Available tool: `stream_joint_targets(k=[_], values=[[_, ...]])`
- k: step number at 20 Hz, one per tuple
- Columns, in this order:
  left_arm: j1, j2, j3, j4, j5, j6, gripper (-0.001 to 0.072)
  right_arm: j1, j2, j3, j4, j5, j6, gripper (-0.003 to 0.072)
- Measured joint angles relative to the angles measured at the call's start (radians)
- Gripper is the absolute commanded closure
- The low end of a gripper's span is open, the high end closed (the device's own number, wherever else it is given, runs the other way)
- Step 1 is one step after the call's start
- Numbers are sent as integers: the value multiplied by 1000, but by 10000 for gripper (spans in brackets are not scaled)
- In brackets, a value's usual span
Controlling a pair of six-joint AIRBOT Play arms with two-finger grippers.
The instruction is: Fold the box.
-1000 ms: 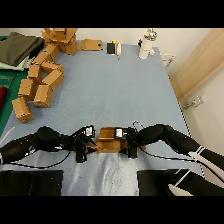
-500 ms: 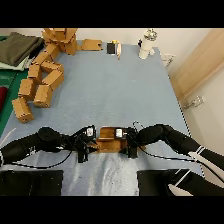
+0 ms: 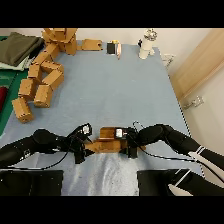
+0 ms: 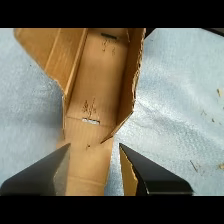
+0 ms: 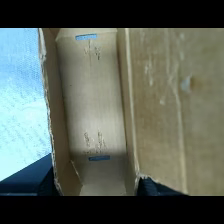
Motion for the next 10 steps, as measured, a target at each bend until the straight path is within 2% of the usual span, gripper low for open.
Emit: stream_joint_targets(k=[3, 4, 5, 10], values=[[5, 14, -7, 26, 2, -30, 216, 0, 0, 0, 0, 0, 0, 180], [5, 14, -6, 29, 1, -29, 119, 0, 0, 0, 0, 0, 0, 180], [4, 13, -4, 27, -1, -19, 79, 0, 0, 0, 0, 0, 0, 180], [-18, -22, 19, -39, 6, 77, 79, 0, 0, 0, 0, 0, 0, 180]])
